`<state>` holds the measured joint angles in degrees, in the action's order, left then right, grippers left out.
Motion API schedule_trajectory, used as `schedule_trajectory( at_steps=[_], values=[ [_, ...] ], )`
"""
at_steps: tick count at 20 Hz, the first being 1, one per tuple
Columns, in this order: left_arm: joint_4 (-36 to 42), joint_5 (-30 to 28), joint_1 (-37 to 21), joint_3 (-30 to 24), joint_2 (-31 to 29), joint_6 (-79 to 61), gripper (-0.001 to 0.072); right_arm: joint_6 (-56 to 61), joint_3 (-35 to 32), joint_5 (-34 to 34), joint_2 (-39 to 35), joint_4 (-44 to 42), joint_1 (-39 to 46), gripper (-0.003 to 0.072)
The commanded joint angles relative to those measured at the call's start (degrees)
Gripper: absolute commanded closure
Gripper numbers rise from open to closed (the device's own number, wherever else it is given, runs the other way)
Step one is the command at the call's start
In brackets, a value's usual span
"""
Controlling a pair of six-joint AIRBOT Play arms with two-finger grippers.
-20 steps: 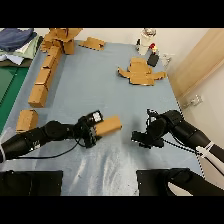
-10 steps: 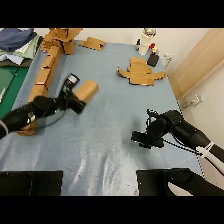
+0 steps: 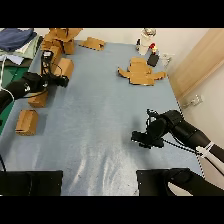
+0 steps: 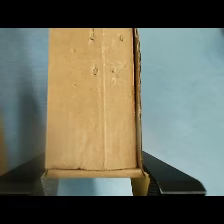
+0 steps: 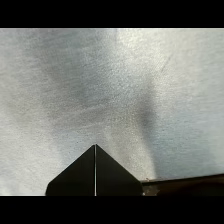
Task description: Fold the box.
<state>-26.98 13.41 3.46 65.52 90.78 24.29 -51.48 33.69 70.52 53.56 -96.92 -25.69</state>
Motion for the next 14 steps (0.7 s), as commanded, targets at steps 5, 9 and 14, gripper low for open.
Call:
schedule_trajectory(
  at_steps=[5, 9, 14],
  values=[
    [-0.44, 2.34, -4.42, 3.41, 5.73, 1.29, 0.0189, 0.02, 0.04, -0.04, 0.02, 0.0, -0.02, 0.0684],
    [-3.98, 2.25, -4.17, 3.41, 5.77, 3.17, 0.0189, 0.02, 0.04, -0.52, 0.02, 0.0, -0.02, 0.0684],
    [-19.12, 3.96, -4.17, 3.41, 5.77, 16.61, 0.0189, 0.02, 0.04, -0.63, 0.02, 0.0, -0.02, 0.0685]
  ],
)
